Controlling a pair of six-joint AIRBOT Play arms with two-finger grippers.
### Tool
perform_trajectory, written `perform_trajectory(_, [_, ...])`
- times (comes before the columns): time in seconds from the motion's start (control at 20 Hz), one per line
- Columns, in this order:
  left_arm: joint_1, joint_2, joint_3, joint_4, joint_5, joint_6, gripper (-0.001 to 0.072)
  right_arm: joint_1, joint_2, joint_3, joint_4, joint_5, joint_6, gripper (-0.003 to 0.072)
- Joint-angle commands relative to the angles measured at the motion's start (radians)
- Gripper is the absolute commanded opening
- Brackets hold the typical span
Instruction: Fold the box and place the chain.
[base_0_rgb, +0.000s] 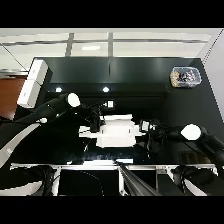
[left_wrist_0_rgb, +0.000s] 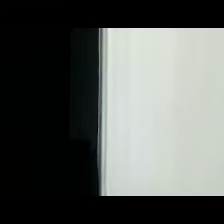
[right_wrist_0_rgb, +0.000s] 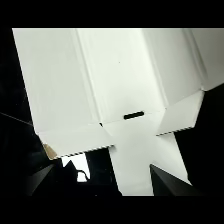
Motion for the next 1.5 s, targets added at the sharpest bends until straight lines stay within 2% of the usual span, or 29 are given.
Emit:
perform_trajectory(0.0, [-0.001,-0.001,0.0,0.0,-0.004,0.0,0.0029,0.031,-0.061,-0.002,0.04,0.003,-0.114,0.0709])
perform_trajectory(0.1, [0.0,-0.001,0.0,0.0,-0.003,0.0,0.0029,0.092,-0.061,-0.006,0.03,-0.029,-0.121,0.0708])
perform_trajectory(0.3, [0.0,-0.001,0.0,0.0,-0.003,0.0,0.0029,0.186,-0.098,-0.014,0.015,-0.192,-0.12,0.0709])
perform_trajectory(0.45, [0.0,-0.001,0.0,-0.001,-0.004,0.0,0.0029,0.213,-0.14,-0.014,0.075,-0.245,-0.119,0.071])
perform_trajectory(0.65, [-0.005,0.001,0.001,-0.026,-0.02,0.002,0.0029,0.214,-0.128,-0.005,0.137,-0.232,-0.101,0.0708])
perform_trajectory(0.9, [-0.029,0.001,0.001,-0.03,-0.043,0.002,0.0029,0.161,-0.036,0.034,-0.002,-0.211,0.086,0.0708])
perform_trajectory(1.25, [-0.043,0.023,0.001,-0.026,-0.053,0.006,0.0028,0.108,0.014,0.038,0.007,-0.14,0.114,0.0708])
perform_trajectory(1.45, [-0.044,0.023,0.001,-0.026,-0.053,0.006,0.0028,0.085,0.004,0.038,0.041,-0.233,0.107,0.0708])
